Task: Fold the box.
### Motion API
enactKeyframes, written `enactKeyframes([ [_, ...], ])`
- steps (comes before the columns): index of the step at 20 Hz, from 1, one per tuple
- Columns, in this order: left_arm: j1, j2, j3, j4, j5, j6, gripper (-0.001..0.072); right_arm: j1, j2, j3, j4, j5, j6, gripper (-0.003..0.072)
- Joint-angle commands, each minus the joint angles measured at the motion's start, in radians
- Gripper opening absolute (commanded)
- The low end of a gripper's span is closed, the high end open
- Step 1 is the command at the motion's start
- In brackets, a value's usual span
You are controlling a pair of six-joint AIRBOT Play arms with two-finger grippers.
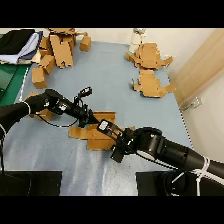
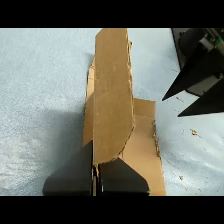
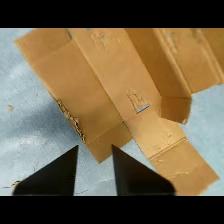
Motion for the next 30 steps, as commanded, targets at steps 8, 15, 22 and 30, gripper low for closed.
enactKeyframes([
  [8, -0.001, 0.0, -0.001, 0.007, -0.016, -0.007, 0.001, 0.028, -0.156, 0.0, 0.026, -0.017, 0.001, 0.0467],
  [15, -0.001, 0.0, -0.001, 0.01, -0.023, -0.007, 0.001, 0.024, -0.182, 0.001, -0.089, -0.102, 0.012, 0.0464],
  [22, -0.001, 0.0, -0.001, 0.01, -0.023, -0.007, 0.001, 0.024, -0.182, 0.001, -0.111, -0.126, 0.012, 0.0462],
  [30, -0.001, 0.0, -0.001, 0.01, -0.023, -0.007, 0.001, 0.022, -0.166, 0.002, -0.081, -0.126, -0.009, 0.0446],
])
